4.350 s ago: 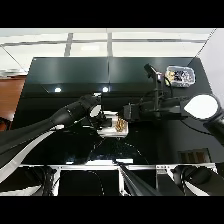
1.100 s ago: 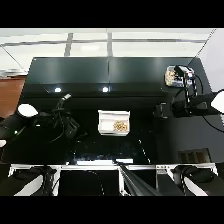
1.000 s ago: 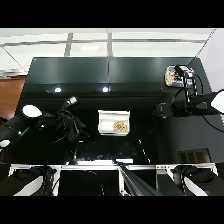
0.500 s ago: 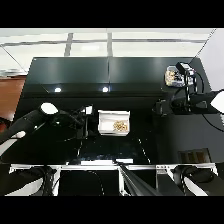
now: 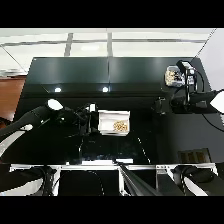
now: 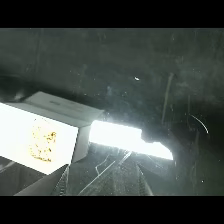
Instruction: Fold the box and place the chain.
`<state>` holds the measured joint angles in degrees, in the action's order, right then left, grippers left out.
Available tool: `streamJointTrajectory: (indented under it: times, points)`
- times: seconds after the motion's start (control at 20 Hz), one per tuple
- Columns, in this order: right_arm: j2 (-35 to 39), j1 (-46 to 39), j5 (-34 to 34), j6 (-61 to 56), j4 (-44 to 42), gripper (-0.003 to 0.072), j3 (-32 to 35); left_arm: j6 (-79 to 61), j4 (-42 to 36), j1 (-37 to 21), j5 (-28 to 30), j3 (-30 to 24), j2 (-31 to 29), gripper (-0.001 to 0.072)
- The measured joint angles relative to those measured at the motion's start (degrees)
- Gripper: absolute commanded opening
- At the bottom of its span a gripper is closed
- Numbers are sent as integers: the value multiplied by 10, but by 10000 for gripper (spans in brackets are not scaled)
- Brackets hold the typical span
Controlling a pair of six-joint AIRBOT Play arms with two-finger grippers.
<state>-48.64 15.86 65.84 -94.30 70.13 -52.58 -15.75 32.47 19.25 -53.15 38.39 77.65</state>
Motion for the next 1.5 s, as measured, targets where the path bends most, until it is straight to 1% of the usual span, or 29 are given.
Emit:
streamJointTrajectory:
  times: [0.25, 0.3, 0.35, 0.4, 0.55, 0.6, 0.65, 0.7, 0.85, 1.05, 1.25, 1.5]
  points:
    - [-1, 0, -12, 0, 0, 491, 5, -15, -4, 8, 0, 2, 3, 694]
    - [-2, 0, -17, 0, 0, 491, 5, -17, -4, 10, 0, 2, 3, 648]
    - [-3, 0, -22, 0, 0, 491, 5, -17, -4, 12, 0, 2, 3, 496]
    - [-5, 0, -33, 0, -3, 491, 6, -19, -4, 13, 0, 2, 3, 393]
    - [-25, 0, -73, 0, -26, 492, 6, -19, -5, 15, 1, 2, 3, 387]
    - [-37, 2, -91, 0, -39, 504, 6, -19, -5, 15, 1, 2, 3, 387]
    - [-51, 7, -109, 0, -49, 684, 6, -19, -5, 15, 1, 2, 3, 387]
    - [-67, 15, -126, 0, -59, 720, 6, -20, -5, 15, 1, 2, 3, 388]
    - [-125, 53, -177, 17, -78, 720, 6, -20, -5, 15, 1, 2, 3, 388]
    - [-178, 102, -206, 75, -100, 720, 6, -21, -5, 15, 1, 2, 3, 387]
    - [-191, 145, -201, 219, -112, 720, 6, -21, -5, 15, 1, 2, 3, 388]
    - [-196, 183, -166, 439, -115, 720, 6, -21, -4, 15, 1, 2, 3, 388]
